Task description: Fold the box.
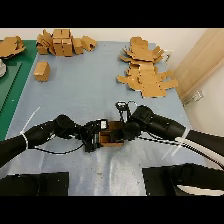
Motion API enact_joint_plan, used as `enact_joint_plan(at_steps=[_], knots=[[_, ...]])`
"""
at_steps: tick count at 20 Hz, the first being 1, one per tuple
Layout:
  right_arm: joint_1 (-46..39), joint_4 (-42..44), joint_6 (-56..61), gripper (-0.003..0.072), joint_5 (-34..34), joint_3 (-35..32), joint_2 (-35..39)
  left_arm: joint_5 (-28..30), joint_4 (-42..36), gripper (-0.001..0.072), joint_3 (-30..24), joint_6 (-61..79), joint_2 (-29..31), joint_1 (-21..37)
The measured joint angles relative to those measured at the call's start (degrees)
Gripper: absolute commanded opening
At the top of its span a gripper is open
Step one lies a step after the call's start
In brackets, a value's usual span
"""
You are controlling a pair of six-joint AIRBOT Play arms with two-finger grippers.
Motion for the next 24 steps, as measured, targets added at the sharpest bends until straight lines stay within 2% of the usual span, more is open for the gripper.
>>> enact_joint_plan(at_steps=[4,7,13,14,16,19,21,24], knots=[[0.85,-2.69,4.94,0.0364,-6.78,5.66,-4.33,0.02,0.02,0.0355,0.0,0.13,0.0,0.0],[1.4,-3.76,8.28,0.0365,-10.73,7.45,-5.81,0.02,0.02,0.0355,0.0,0.13,0.0,0.0],[2.05,-4.24,12.37,0.0363,-13.53,8.37,-9.01,0.02,0.02,0.0355,0.0,0.13,0.0,-0.02],[2.08,-4.17,12.79,0.0329,-13.68,8.44,-9.66,0.02,0.02,0.0355,0.0,0.13,0.0,0.0],[2.12,-4.13,13.6,0.0188,-13.81,8.52,-10.62,0.02,0.0,0.0355,0.0,0.13,0.0,0.0],[2.21,-4.09,14.51,0.0041,-13.94,8.55,-11.28,-0.02,0.0,0.0355,0.0,0.11,-0.02,-0.02],[2.16,-4.04,14.8,0.0006,-13.92,8.59,-11.43,-0.02,0.0,0.0356,0.0,0.07,-0.02,-0.02],[2.19,-4.07,14.8,0.0014,-13.92,8.61,-11.58,0.0,0.0,0.0355,0.0,0.09,-0.02,-0.02]])
